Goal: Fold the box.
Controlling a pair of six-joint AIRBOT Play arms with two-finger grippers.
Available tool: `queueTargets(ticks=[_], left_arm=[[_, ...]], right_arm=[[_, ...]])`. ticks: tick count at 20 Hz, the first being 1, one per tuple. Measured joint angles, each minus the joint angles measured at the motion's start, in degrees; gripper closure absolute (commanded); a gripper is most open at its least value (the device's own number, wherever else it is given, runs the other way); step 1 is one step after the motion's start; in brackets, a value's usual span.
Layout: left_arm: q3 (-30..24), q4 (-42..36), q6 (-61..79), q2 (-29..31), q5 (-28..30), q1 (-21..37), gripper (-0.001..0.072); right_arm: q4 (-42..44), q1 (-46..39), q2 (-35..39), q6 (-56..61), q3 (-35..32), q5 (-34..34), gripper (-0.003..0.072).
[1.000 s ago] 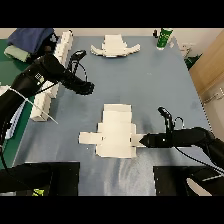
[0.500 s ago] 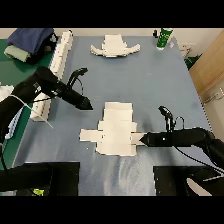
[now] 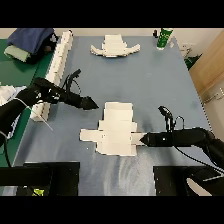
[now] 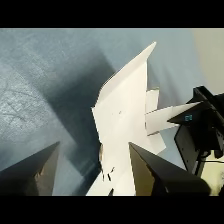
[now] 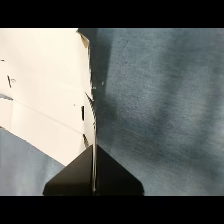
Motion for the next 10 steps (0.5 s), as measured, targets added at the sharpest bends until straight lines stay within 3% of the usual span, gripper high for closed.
queueTargets(ticks=[6, 10], left_arm=[[4.1, -0.8, 1.1, -9.6, -1.7, -5.1, 0.0062], [6.4, -1.0, 3.3, -12.9, -2.7, -9.8, 0.0071]], right_arm=[[0.0, 0.0, 0.0, -0.6, 0.0, -0.8, 0.0684], [0.0, 0.0, 0.0, -0.7, 0.0, -0.9, 0.0684]])
